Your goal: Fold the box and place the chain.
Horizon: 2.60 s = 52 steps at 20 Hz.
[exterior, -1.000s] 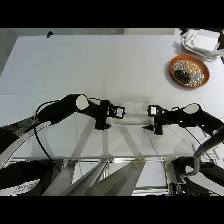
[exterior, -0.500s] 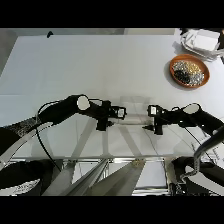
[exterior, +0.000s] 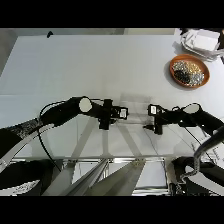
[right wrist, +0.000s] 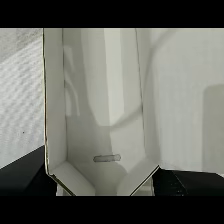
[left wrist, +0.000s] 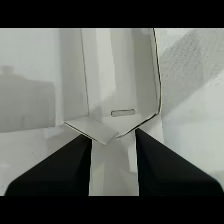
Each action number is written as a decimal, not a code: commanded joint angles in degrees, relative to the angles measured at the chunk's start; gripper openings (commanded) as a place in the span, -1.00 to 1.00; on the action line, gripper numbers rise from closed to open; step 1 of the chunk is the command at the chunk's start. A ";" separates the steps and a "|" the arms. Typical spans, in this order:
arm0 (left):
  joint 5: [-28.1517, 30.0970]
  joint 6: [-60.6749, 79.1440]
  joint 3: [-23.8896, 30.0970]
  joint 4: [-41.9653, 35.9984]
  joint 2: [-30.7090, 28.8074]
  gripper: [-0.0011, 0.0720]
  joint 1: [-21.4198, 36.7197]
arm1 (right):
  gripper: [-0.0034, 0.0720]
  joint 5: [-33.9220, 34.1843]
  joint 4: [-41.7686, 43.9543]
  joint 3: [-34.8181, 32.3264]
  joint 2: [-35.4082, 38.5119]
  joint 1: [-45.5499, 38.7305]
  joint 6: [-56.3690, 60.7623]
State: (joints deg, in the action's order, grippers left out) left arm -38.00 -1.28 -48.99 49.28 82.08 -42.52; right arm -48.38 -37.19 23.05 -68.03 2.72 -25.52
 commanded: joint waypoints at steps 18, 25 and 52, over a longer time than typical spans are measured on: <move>8.46 0.00 -0.02 -6.21 4.26 -0.71 -5.44 | -0.05 -0.24 -0.09 0.04 0.04 0.02 0.00; 9.07 -0.02 -0.02 -6.21 4.26 0.21 -5.44 | -0.05 -0.24 -0.09 0.04 0.04 0.02 -0.02; -3.89 -82.31 10.99 10.78 -15.04 -0.96 13.86 | -0.05 -0.24 -0.09 0.04 0.04 0.02 -0.02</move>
State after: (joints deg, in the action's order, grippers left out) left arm -44.97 -76.03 -40.07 63.64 65.76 -29.39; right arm -48.62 -37.30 23.05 -68.03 2.72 -25.54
